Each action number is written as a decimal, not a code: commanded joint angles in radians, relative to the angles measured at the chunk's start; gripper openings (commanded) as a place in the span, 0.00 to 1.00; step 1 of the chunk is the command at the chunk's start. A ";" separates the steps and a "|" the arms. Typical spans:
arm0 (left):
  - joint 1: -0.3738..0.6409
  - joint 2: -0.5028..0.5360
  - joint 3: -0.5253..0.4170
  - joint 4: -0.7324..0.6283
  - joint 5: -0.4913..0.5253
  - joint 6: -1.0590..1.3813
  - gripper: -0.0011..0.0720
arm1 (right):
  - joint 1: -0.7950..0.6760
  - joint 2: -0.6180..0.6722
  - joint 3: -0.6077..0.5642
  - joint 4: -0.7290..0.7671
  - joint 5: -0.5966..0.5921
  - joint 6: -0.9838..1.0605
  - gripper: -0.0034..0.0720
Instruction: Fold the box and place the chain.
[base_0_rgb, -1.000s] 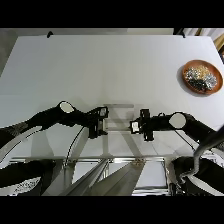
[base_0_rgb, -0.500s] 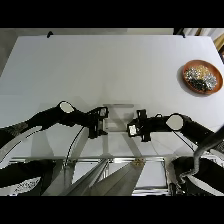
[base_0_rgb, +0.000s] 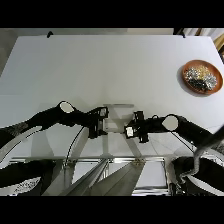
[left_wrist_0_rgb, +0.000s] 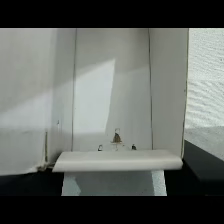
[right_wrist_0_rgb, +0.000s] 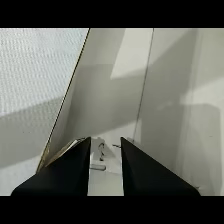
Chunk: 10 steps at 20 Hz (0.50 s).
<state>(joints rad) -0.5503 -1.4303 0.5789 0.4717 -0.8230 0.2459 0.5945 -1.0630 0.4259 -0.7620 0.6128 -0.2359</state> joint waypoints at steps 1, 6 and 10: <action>0.000 0.000 0.000 0.000 0.000 0.000 0.39 | 0.003 -0.005 0.000 -0.003 -0.007 -0.001 0.47; 0.000 0.000 0.000 0.000 0.000 0.000 0.39 | 0.003 -0.009 0.000 -0.003 -0.039 -0.001 0.64; 0.000 0.000 0.000 0.000 0.000 0.000 0.39 | 0.002 0.032 0.000 -0.100 -0.046 0.090 0.31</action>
<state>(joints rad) -0.5503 -1.4303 0.5793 0.4713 -0.8234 0.2436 0.5964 -1.0573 0.4255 -0.8001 0.5785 -0.2188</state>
